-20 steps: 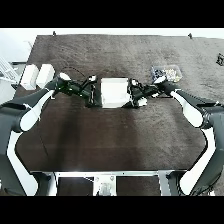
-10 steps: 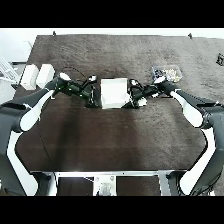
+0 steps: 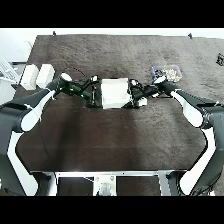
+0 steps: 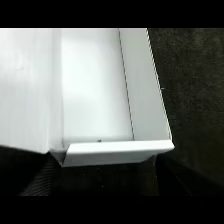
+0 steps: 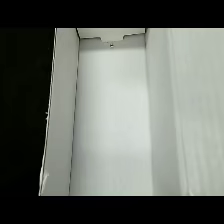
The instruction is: Fold the box and place the chain.
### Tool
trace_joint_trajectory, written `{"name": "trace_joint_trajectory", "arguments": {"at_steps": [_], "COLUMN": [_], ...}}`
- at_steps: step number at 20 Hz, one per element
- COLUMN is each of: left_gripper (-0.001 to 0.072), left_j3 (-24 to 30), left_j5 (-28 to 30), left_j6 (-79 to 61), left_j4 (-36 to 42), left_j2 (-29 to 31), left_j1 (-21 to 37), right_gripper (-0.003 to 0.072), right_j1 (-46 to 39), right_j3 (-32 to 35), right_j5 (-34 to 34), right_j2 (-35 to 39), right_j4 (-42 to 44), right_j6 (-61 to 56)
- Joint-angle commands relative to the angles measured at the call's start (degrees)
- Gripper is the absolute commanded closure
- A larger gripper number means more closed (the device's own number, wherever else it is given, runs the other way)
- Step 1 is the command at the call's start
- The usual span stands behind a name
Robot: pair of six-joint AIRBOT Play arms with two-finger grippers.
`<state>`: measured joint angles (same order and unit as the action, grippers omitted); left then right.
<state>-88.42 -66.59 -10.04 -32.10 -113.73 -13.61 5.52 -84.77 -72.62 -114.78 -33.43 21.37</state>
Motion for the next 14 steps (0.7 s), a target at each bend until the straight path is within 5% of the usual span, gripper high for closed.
{"name": "trace_joint_trajectory", "arguments": {"at_steps": [1,14], "left_gripper": [-0.0007,0.0], "left_j3": [-0.02,-0.2], "left_j5": [2.43,9.27], "left_j6": [-2.1,-3.85], "left_j4": [0.22,1.05], "left_j2": [-0.02,-1.79], "left_j1": [-0.68,-2.34], "right_gripper": [0.0094,0.0093], "right_j1": [0.07,0.07], "right_j3": [-0.04,-0.04], "right_j5": [-0.09,-0.09], "right_j2": [-0.02,-0.02], "right_j4": [0.17,0.2], "right_j6": [0.09,0.09]}}
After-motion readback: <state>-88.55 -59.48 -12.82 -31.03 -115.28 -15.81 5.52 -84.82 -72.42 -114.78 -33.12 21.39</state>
